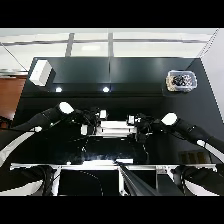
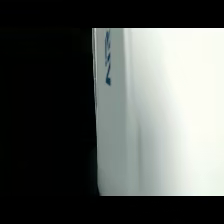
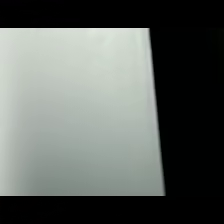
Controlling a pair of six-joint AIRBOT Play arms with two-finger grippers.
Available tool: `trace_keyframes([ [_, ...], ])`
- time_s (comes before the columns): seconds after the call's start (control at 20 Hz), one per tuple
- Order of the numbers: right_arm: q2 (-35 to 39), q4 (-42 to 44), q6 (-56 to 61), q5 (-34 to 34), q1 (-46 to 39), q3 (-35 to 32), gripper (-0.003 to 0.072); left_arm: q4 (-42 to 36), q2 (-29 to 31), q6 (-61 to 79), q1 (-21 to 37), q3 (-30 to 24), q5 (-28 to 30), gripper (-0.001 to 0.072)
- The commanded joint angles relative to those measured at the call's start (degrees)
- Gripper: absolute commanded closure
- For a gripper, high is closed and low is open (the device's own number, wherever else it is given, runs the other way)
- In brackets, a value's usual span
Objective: Fold the box and place the chain.
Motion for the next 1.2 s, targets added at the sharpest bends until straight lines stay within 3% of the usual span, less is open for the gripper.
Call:
trace_keyframes([
  [0.0, 0.0, 0.1, 0.0, 0.0, 0.0, 0.0, 0.0254, 0.1, 0.2, -0.7, 0.2, 0.4, -0.2, 0.0604],
  [0.1, 0.0, 0.1, 0.0, 0.0, 0.0, 0.0, 0.0255, 0.8, 1.6, -2.3, 0.8, 1.1, -0.2, 0.0191],
  [0.15, 0.0, 0.1, 0.0, 0.0, 0.0, 0.0, 0.0254, 1.2, 2.7, -4.4, 1.2, 1.3, -0.1, 0.0139],
  [0.4, 0.0, 0.1, 0.0, 0.0, 0.0, 0.0, 0.0254, 15.8, 13.0, -19.5, 5.4, 1.3, -2.0, 0.0139],
  [0.55, 0.0, 0.1, 0.0, 0.0, 0.0, 0.0, 0.0254, 18.2, 19.6, -31.8, 8.1, 1.3, -7.7, 0.0143],
  [0.6, 0.0, 0.1, 0.0, 0.0, 0.0, 0.0, 0.0254, 18.2, 21.1, -34.7, 8.9, 1.3, -10.8, 0.0181],
  [0.65, 0.0, 0.1, 0.0, 0.0, 0.0, 0.0, 0.0254, 18.3, 22.4, -38.1, 9.5, 1.3, -14.6, 0.0313],
  [0.75, 0.0, 0.1, 0.0, 0.0, 0.0, 0.0, 0.0255, 18.2, 23.5, -43.3, 9.7, 1.3, -22.6, 0.0679],
  [0.85, 0.0, 0.1, 0.0, 0.0, 0.0, 0.0, 0.0254, 15.2, 23.4, -52.3, 8.3, 0.3, -26.8, 0.0684],
  [0.95, 0.0, 0.1, 0.0, 0.0, 0.0, 0.0, 0.0255, 9.5, 23.4, -54.8, 4.9, -1.8, -25.2, 0.0684],
  [1.15, 0.0, 0.1, 0.0, 0.0, 0.0, 0.0, 0.0255, -7.7, 22.5, -53.4, -1.2, -5.3, -5.6, 0.0683],
])
